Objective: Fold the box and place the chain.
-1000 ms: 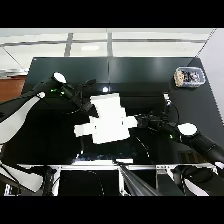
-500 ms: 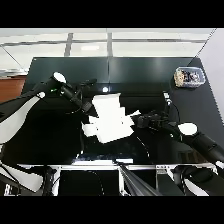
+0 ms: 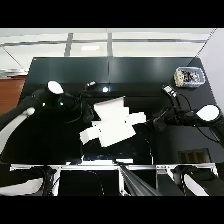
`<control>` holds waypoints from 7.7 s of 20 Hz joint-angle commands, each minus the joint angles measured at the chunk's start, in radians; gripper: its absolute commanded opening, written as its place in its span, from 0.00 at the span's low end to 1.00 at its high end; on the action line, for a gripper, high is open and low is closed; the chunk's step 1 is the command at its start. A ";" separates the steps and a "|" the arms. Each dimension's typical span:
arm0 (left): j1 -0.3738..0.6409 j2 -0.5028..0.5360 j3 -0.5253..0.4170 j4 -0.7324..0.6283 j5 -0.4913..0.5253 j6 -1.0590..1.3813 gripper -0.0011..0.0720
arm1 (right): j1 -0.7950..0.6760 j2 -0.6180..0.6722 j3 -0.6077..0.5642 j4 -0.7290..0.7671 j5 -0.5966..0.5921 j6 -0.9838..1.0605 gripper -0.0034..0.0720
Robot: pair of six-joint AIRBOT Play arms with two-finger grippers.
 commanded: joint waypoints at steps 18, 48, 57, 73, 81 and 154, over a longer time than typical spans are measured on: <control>-0.145 0.075 -0.114 0.073 0.389 0.501 0.05 | 0.374 -0.163 -0.017 -0.074 -0.177 -0.662 0.98; -0.145 0.075 -0.114 0.019 0.382 0.527 0.05 | 0.303 -0.217 0.068 0.088 -0.351 -0.718 0.98; -0.145 0.075 -0.114 0.020 0.381 0.527 0.05 | 0.281 -0.249 0.068 0.287 -0.257 -0.937 0.98; -0.143 0.075 -0.114 0.056 0.384 0.527 0.05 | 0.284 -0.375 0.025 0.432 -0.237 -1.141 0.98; -0.143 0.075 -0.114 0.056 0.384 0.527 0.05 | 0.284 -0.406 0.027 0.421 -0.259 -1.095 0.98; -0.098 0.237 -0.207 -0.108 0.571 -0.175 0.05 | 0.327 -0.422 0.044 0.346 -0.336 -0.995 0.67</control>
